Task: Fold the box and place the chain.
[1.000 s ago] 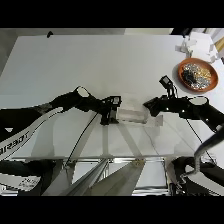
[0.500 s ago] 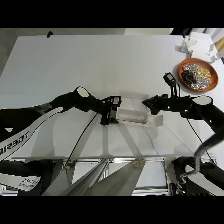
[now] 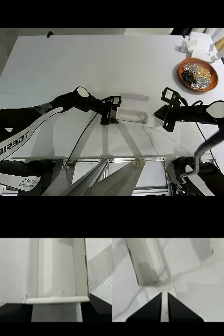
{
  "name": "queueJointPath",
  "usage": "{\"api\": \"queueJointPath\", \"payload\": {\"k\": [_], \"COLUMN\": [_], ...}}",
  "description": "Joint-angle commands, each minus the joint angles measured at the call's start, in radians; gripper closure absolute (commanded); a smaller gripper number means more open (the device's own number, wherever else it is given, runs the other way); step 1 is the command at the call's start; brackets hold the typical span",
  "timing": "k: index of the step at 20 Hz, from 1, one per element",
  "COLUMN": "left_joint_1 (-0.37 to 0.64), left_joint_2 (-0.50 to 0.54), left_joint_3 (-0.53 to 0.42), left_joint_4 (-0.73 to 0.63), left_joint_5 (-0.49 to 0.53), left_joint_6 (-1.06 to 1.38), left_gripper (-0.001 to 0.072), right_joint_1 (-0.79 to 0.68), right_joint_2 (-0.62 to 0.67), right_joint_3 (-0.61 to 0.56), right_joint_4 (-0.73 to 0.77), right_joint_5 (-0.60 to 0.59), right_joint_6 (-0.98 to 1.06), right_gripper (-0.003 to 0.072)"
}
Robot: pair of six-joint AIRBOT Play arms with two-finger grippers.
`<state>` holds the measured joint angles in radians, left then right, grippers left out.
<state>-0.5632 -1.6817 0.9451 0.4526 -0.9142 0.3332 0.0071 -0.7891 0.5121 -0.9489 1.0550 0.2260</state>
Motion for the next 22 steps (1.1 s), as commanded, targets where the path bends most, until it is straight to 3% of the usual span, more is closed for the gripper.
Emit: {"api": "queueJointPath", "payload": {"k": [1,3,4,5,6,7,10,17,22], "left_joint_1": [0.001,0.001,0.001,0.001,0.001,0.001,0.001,0.001,0.001], "left_joint_2": [0.000,0.000,0.000,0.000,0.000,0.000,0.000,0.000,0.000], "left_joint_3": [0.000,0.000,0.000,0.000,0.000,0.000,0.000,0.000,0.000], "left_joint_4": [0.000,0.000,0.000,0.000,0.000,0.000,0.000,0.000,0.000], "left_joint_5": [0.000,0.000,0.000,0.000,0.000,0.000,0.000,-0.002,-0.002], "left_joint_6": [0.000,0.000,0.000,0.000,0.000,0.000,0.000,0.000,0.000], "left_gripper": [0.0504,0.0504,0.0504,0.0504,0.0504,0.0504,0.0504,0.0504,0.0504], "right_joint_1": [0.000,0.000,0.000,0.000,0.000,0.000,0.008,0.130,0.131], "right_joint_2": [0.024,0.024,0.022,0.022,0.022,0.022,0.022,0.022,0.020], "right_joint_3": [0.000,0.000,0.000,-0.002,-0.004,-0.008,-0.039,-0.119,-0.140], "right_joint_4": [-0.154,-0.153,-0.152,-0.150,-0.145,-0.128,-0.057,-0.050,-0.051], "right_joint_5": [0.033,0.033,0.032,0.026,0.026,0.026,-0.015,-0.227,-0.240], "right_joint_6": [-0.057,-0.149,-0.188,-0.221,-0.243,-0.243,-0.305,-0.319,-0.348], "right_gripper": [0.0561,0.0555,0.0506,0.0392,0.0354,0.0359,0.0482,0.0485,0.0485]}}
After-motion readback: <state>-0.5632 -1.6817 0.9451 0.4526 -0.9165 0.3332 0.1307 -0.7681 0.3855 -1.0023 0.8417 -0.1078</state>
